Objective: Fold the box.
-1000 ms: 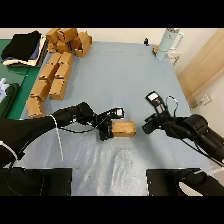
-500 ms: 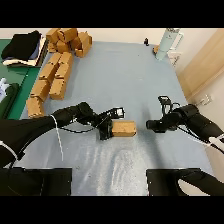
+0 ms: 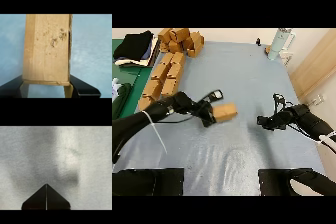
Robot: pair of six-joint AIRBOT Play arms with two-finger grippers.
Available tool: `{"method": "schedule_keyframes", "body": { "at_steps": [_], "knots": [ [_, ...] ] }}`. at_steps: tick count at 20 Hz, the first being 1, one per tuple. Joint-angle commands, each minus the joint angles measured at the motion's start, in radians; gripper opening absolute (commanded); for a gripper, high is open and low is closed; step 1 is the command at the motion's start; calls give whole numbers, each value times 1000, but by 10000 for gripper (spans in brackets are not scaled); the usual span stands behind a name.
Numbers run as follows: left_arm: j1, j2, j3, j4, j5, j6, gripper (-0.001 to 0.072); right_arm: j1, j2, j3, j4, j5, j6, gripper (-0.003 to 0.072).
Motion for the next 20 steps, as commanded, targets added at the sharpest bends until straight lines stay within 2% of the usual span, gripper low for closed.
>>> {"method": "schedule_keyframes", "body": {
  "at_steps": [1,5,9,12,14,20],
  "knots": [
    [161,60,-1,180,-12,-301,468,-1,-1,1,-30,19,8,7],
    [325,152,-54,277,-36,-465,468,-1,-1,1,-66,19,8,6],
    [419,261,-168,386,-37,-595,468,-1,-1,1,-90,23,8,6],
    [459,303,-258,460,-34,-692,468,-1,-1,1,-110,24,8,6],
    [478,306,-296,464,-18,-724,468,-1,-1,1,-130,25,8,5],
    [514,306,-327,553,105,-883,468,-1,-1,1,-134,22,-19,5]
  ]
}}
